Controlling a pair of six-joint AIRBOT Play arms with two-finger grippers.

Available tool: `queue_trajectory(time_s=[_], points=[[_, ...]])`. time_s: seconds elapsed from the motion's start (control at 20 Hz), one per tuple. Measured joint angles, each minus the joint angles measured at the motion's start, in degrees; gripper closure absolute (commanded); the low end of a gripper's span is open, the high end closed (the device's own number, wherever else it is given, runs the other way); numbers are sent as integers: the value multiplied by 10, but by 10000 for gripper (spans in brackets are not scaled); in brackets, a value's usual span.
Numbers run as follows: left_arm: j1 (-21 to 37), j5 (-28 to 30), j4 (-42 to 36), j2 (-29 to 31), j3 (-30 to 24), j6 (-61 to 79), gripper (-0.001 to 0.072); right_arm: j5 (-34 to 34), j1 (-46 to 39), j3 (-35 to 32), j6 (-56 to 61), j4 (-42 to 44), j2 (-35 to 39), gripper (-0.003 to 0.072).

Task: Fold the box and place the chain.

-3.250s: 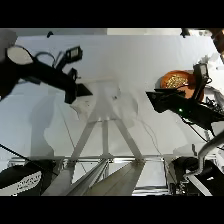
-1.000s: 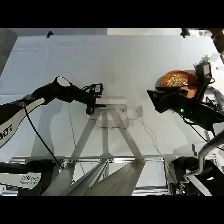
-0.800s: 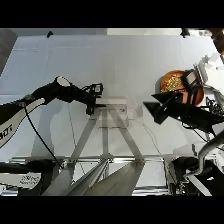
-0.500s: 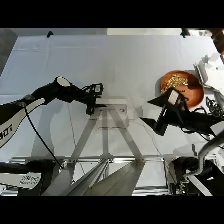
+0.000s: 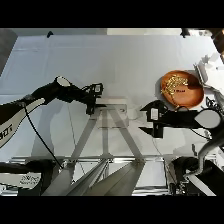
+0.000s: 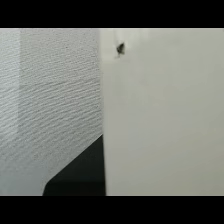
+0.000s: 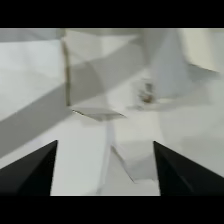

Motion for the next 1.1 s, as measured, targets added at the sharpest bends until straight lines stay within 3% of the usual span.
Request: queue_trajectory(time_s=[0.2, 0.35, 0.7, 1.1], points=[[0, 0, 0, 0, 0, 0, 703, -10, 0, -10, -135, 135, -84, 64], [0, 0, 0, 0, 0, 0, 703, -38, 0, -12, -180, 180, -138, 44], [0, 0, 0, 0, 0, 0, 703, -111, 0, -14, -213, 184, -216, 19], [0, 0, 0, 0, 0, 0, 703, -127, 0, -14, -230, 178, -256, 19]])
